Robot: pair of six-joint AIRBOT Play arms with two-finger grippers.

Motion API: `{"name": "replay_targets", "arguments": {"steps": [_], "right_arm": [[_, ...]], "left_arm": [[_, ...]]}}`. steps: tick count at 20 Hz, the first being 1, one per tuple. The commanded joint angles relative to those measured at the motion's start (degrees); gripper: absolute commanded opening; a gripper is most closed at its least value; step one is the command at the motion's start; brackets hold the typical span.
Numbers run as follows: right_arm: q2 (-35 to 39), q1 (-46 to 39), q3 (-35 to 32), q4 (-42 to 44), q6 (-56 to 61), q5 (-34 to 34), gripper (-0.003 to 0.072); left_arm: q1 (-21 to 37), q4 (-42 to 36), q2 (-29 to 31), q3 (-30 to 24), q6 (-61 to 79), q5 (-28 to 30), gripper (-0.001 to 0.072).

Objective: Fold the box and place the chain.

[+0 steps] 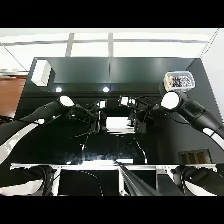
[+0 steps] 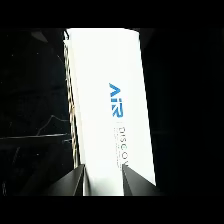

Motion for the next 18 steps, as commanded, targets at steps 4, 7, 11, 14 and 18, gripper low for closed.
{"name": "replay_targets", "arguments": {"steps": [4,7,11,14,18], "right_arm": [[-0.4,0.1,-0.3,0.0,0.0,-0.1,0.0287],[-0.5,0.2,-2.2,0.0,0.0,-0.8,0.0286],[-0.5,0.5,-3.5,0.2,0.4,-2.4,0.0286],[-0.4,0.5,-3.3,0.2,2.5,-3.5,0.0287],[1.0,0.0,-1.6,0.0,8.6,-1.5,0.0284]], "left_arm": [[0.0,0.0,0.0,0.0,0.0,0.0,0.0504],[0.0,0.0,0.0,0.0,0.0,0.0,0.0504],[0.0,0.0,0.0,0.0,0.0,0.0,0.0504],[0.0,0.0,0.0,0.0,0.0,0.0,0.0503],[0.0,0.0,0.0,0.0,0.0,-0.1,0.0504]]}}
